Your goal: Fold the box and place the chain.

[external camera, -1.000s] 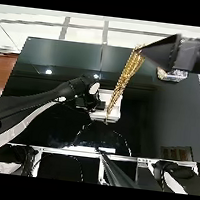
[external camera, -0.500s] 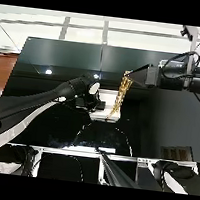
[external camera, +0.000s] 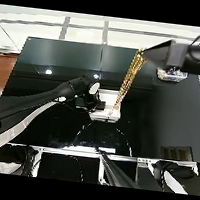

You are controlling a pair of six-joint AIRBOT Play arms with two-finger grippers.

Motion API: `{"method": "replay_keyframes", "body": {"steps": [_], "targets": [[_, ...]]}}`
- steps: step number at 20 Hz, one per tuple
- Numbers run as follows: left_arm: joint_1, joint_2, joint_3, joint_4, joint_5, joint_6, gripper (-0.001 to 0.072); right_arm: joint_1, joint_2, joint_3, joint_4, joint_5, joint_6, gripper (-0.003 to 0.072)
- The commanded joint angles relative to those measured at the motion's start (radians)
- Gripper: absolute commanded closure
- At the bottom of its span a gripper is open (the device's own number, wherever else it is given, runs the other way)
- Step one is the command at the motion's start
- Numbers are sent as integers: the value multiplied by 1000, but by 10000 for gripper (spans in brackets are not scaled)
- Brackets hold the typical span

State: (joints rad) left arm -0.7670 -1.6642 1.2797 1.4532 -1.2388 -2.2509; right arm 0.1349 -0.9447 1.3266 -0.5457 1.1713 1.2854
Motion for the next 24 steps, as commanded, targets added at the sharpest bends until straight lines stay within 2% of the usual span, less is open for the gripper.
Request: {"method": "replay_keyframes", "body": {"steps": [1, 7, 11, 17, 24], "targets": [[0, 1, 1, 0, 1, 0, 681, -12, -1, 76, -7, 41, 0, 673], [0, 1, 1, 0, 1, 0, 682, -12, -1, 75, -24, 48, 1, 673], [0, 1, 1, 1, 4, 0, 682, -11, -1, 75, 67, 47, 0, 673], [0, 1, 1, 0, 5, 0, 682, -9, -1, 74, 61, 76, 0, 673], [0, 1, 1, 0, 5, 0, 682, 65, -3, 74, -6, 81, 10, 673]]}}
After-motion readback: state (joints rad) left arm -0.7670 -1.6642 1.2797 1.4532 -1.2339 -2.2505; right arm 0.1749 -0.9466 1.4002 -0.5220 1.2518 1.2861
